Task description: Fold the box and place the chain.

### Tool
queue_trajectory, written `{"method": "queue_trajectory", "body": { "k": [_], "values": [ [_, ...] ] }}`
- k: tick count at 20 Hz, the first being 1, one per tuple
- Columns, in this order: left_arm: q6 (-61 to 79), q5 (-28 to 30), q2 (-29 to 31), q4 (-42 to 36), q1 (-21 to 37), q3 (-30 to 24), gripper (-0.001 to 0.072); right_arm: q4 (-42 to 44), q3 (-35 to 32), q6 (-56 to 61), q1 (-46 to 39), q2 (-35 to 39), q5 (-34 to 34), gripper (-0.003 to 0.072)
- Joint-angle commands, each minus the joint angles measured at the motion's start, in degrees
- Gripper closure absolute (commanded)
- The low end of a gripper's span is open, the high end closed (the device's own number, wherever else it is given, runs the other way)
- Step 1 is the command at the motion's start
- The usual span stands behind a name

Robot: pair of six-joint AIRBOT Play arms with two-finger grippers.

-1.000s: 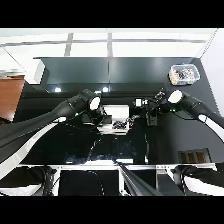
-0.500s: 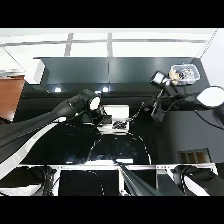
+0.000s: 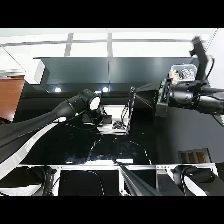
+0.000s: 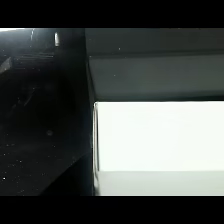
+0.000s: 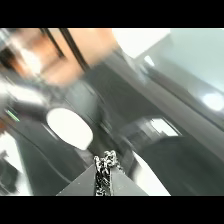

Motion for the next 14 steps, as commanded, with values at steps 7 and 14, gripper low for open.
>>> {"method": "queue_trajectory", "body": {
  "k": [7, 14],
  "values": [
    [0.0, 0.1, 0.0, 0.0, 0.0, 0.0, 0.0682, 4.6, -0.1, 2.0, 1.7, -2.3, -1.1, 0.0668],
    [0.0, 0.2, -0.1, 0.0, 0.0, 0.0, 0.0682, -6.3, -0.1, 4.7, 7.0, -11.1, -2.6, 0.0667]
  ]
}}
